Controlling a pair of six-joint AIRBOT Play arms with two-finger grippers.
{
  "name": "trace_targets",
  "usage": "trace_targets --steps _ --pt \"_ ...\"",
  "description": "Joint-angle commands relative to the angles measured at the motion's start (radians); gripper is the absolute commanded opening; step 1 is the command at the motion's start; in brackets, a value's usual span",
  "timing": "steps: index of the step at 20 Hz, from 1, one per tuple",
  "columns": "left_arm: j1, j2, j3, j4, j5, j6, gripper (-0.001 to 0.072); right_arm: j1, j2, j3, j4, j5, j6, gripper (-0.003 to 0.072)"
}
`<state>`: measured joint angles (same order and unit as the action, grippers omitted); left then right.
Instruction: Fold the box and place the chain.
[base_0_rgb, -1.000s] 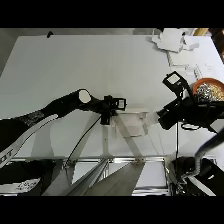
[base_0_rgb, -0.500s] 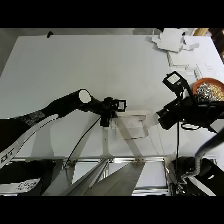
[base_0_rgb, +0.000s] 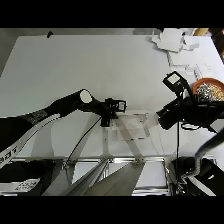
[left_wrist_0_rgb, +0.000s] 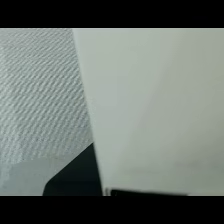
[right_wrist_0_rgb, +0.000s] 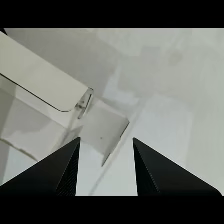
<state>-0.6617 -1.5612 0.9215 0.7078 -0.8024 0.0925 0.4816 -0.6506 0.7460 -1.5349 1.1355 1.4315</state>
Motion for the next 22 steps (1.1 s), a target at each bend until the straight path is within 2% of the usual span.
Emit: trace_targets --steps 1,6,10,22 --pt "-0.001 0.002 -0.001 0.013 -0.021 0.01 0.0005 0.001 0.0 0.0 0.002 0.002 0.0 0.036" --pt "0.0 0.045 0.001 0.079 -0.027 -0.005 0.0004 0.001 0.0 0.0 0.002 0.007 0.0 0.036" --pt "-0.001 0.043 0.001 0.088 -0.06 -0.01 0.0003 0.001 0.0 -0.001 0.002 0.007 0.0 0.0359" --pt "-0.001 0.02 0.001 0.117 -0.036 -0.011 0.0005 0.001 0.0 -0.001 0.002 0.007 0.004 0.0359"
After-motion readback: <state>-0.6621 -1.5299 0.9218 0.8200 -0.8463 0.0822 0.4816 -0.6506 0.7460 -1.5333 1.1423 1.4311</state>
